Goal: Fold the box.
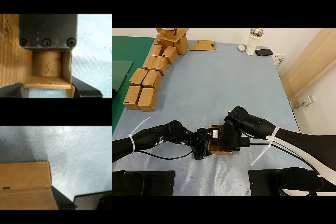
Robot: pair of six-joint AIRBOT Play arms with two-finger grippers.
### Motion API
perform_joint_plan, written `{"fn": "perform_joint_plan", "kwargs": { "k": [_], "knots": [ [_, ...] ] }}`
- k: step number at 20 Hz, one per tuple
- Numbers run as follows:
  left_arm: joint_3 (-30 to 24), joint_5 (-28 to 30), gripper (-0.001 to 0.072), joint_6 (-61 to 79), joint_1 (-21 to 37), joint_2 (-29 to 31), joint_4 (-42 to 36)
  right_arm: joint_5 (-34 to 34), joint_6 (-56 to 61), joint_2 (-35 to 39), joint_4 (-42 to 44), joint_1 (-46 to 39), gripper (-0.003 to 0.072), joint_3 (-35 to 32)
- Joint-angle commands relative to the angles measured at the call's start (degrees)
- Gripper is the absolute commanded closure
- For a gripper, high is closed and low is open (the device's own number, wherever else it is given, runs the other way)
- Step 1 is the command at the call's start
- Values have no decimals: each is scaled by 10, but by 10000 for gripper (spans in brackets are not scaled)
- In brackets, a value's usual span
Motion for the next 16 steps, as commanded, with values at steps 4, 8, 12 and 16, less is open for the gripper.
{"fn": "perform_joint_plan", "kwargs": {
  "k": [4,8,12,16],
  "knots": [
    [0,0,211,0,0,0,0,-2,-6,25,9,0,306,0],
    [0,0,211,0,0,0,0,-2,10,70,10,-9,307,0],
    [0,0,211,0,0,0,0,-2,11,104,7,-10,308,0],
    [0,0,211,0,0,0,0,-6,13,127,-4,-23,327,0]
  ]
}}
